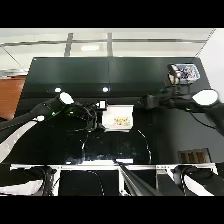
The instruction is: Fold the box and place the chain.
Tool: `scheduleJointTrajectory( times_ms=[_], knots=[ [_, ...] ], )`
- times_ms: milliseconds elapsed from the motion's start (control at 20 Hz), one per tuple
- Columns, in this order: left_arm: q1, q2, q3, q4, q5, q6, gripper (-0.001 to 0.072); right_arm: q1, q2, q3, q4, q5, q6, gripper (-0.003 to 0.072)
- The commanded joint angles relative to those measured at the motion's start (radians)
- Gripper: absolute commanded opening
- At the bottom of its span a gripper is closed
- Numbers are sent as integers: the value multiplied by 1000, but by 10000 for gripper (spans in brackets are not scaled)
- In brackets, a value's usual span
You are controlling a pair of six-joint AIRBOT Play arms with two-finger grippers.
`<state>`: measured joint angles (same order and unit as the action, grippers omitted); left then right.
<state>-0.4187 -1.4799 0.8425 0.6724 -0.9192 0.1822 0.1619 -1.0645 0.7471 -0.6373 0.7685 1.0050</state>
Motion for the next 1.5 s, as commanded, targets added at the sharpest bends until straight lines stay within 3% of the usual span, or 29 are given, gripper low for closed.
scheduleJointTrajectory(
  times_ms=[0, 150, 450, 1150, 1250, 1300, 1350, 1400, 1450],
  knots=[
    [-1, 0, 1, 0, -1, -4, 369, 128, -121, 14, 87, -189, -26, 708],
    [-1, 0, 1, 0, -1, -6, 369, 171, -151, 15, 79, -108, -179, 702],
    [-1, 0, 1, -1, 11, -6, 371, 165, -148, 73, -52, 202, -672, 702],
    [-1, 0, 1, -1, 22, -6, 371, 233, -151, 72, -82, 139, -782, 697],
    [-1, 0, 1, -1, 22, -6, 371, 233, -151, 72, -88, 139, -782, 457],
    [-1, 0, 1, -1, 22, -6, 371, 233, -151, 72, -97, 139, -782, 457],
    [-1, 0, 1, -1, 22, -6, 371, 233, -151, 72, -98, 141, -779, 380],
    [-1, 0, 1, -1, 22, -7, 371, 233, -151, 72, -97, 140, -776, 240],
    [-1, 0, 1, -1, 22, -7, 371, 233, -151, 72, -97, 140, -777, 227]
  ],
)
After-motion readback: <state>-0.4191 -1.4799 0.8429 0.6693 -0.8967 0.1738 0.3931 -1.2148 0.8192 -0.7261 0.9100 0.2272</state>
